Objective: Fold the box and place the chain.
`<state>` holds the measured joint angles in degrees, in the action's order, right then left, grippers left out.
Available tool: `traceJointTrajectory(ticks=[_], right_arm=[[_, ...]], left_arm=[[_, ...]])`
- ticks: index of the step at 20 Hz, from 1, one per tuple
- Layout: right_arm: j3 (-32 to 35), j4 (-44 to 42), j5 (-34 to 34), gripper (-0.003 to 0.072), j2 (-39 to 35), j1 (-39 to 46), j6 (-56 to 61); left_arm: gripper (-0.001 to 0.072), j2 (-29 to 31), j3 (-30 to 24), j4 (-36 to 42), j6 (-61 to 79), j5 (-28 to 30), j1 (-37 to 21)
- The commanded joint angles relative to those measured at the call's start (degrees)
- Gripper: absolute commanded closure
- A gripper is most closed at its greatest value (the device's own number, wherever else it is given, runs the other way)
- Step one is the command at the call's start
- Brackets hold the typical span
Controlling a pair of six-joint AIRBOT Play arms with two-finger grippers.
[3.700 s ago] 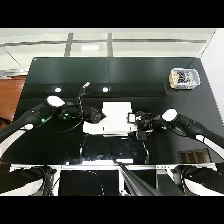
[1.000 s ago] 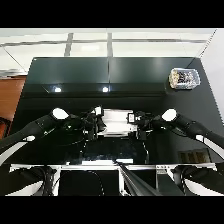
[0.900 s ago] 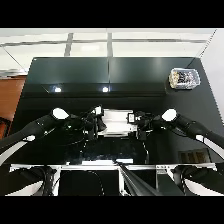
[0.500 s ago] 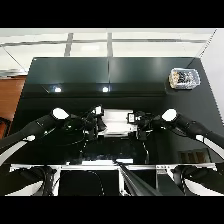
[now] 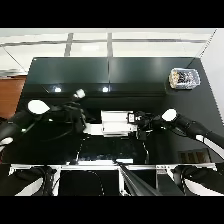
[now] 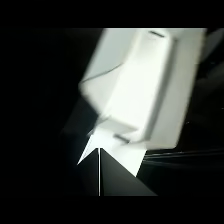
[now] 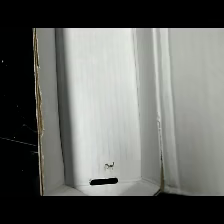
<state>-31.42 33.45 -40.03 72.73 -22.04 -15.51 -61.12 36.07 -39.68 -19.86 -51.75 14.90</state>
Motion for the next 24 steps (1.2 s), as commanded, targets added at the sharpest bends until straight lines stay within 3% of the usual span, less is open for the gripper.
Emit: traceJointTrajectory(ticks=[1, 3, 6, 8, 13, 16, 21, 22, 24], right_arm=[[0.0, 0.0, 0.0, 0.0489, 0.0, 0.0, 0.0], [0.0, 0.0, 0.0, 0.0489, 0.0, 0.0, 0.0], [0.0, 0.0, 0.0, 0.0489, 0.0, 0.0, 0.0], [0.0, 0.0, 0.0, 0.0489, 0.0, 0.0, 0.0], [0.0, 0.0, 0.0, 0.0489, 0.0, 0.0, 0.0], [0.0, 0.0, 0.0, 0.0489, 0.0, 0.0, 0.0], [0.0, 0.0, 0.0, 0.0489, 0.0, 0.0, 0.0], [0.0, 0.0, 0.0, 0.0489, 0.0, 0.0, 0.0], [0.0, 0.0, 0.0, 0.0489, 0.0, 0.0, 0.0]], left_arm=[[0.0687, 4.7, -0.2, -9.5, -31.9, -3.5, -10.0], [0.0686, 3.2, -1.8, -9.0, -45.0, -7.5, -16.3], [0.0686, -3.7, -3.9, -2.1, -47.0, -16.1, -21.9], [0.0687, -9.4, -4.2, -0.6, -46.2, -16.8, -20.7], [0.0687, -18.8, -4.1, 5.2, -44.7, -10.1, -11.6], [0.0687, -20.0, -4.0, 13.2, -39.5, -10.0, -6.6], [0.0687, -19.9, -0.4, 13.3, -35.6, -17.0, -7.4], [0.0644, -19.9, 0.7, 13.3, -35.6, -18.4, -7.4], [0.0179, -19.9, 2.8, 13.4, -35.6, -20.6, -7.3]])
